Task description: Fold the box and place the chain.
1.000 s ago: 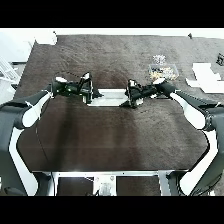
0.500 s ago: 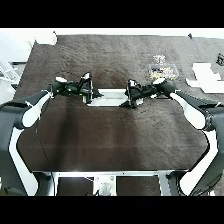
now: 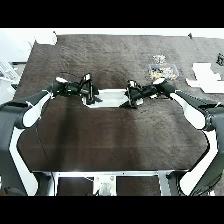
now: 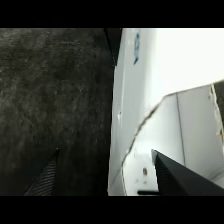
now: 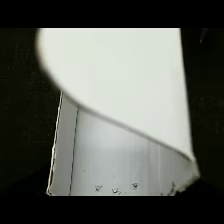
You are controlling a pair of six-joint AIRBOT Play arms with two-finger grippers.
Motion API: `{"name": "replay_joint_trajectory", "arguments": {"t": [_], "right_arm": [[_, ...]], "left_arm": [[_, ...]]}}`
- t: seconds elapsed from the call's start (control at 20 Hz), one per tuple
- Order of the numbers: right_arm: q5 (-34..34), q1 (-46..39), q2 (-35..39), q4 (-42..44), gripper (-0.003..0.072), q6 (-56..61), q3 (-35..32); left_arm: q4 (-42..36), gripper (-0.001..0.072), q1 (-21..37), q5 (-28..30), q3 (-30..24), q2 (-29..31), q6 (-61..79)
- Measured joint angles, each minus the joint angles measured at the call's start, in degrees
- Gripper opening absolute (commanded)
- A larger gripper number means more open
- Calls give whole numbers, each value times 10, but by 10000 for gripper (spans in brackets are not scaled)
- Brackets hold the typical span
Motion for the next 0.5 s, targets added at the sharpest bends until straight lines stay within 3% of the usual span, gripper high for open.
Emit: {"name": "replay_joint_trajectory", "arguments": {"t": [0.45, 0.5], "right_arm": [[-1, 0, 0, 1, 581, 0, 0], [-1, 0, 0, 1, 581, 0, 0]], "left_arm": [[-3, 665, 28, -41, 4, 44, -45], [3, 596, 34, -52, 4, 52, -48]]}}
